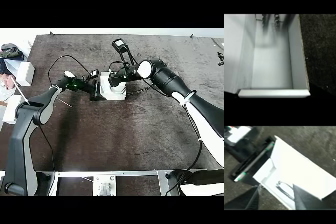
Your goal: Fold the box and place the chain.
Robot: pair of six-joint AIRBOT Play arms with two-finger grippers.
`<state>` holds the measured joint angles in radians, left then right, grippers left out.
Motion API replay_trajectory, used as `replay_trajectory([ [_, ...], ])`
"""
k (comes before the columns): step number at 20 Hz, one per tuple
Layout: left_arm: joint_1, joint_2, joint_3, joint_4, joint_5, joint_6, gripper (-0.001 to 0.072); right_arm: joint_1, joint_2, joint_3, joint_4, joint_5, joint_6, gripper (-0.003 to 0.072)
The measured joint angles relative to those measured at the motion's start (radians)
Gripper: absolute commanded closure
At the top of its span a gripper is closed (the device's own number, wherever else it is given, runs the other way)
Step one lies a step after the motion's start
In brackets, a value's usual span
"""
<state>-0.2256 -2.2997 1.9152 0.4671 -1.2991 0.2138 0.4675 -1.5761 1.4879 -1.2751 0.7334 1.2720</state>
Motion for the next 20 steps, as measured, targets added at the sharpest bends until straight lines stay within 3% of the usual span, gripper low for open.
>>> replay_trajectory([
  [4, 0.0, 0.0, 0.0, 0.0, 0.0, 0.0, 0.0194, -0.102, 0.039, -0.042, 0.003, 0.058, 0.032, 0.0225],
  [8, 0.0, 0.0, 0.0, 0.0, 0.0, 0.0, 0.0194, -0.261, 0.133, -0.202, 0.003, 0.064, 0.111, 0.0225],
  [13, 0.0, 0.0, 0.0, 0.0, 0.0, 0.0, 0.0194, -0.411, 0.131, -0.382, 0.009, -0.103, 0.248, 0.0225],
  [18, 0.0, 0.0, 0.0, 0.0, 0.0, 0.0, 0.0194, -0.449, -0.003, -0.388, 0.102, -0.277, 0.301, 0.023],
  [19, 0.0, 0.0, 0.0, 0.0, 0.0, 0.0, 0.0194, -0.45, -0.034, -0.373, 0.119, -0.297, 0.304, 0.0348],
  [20, 0.0, 0.0, 0.0, 0.0, 0.0, 0.0, 0.0194, -0.446, -0.06, -0.356, 0.135, -0.312, 0.307, 0.0391],
])
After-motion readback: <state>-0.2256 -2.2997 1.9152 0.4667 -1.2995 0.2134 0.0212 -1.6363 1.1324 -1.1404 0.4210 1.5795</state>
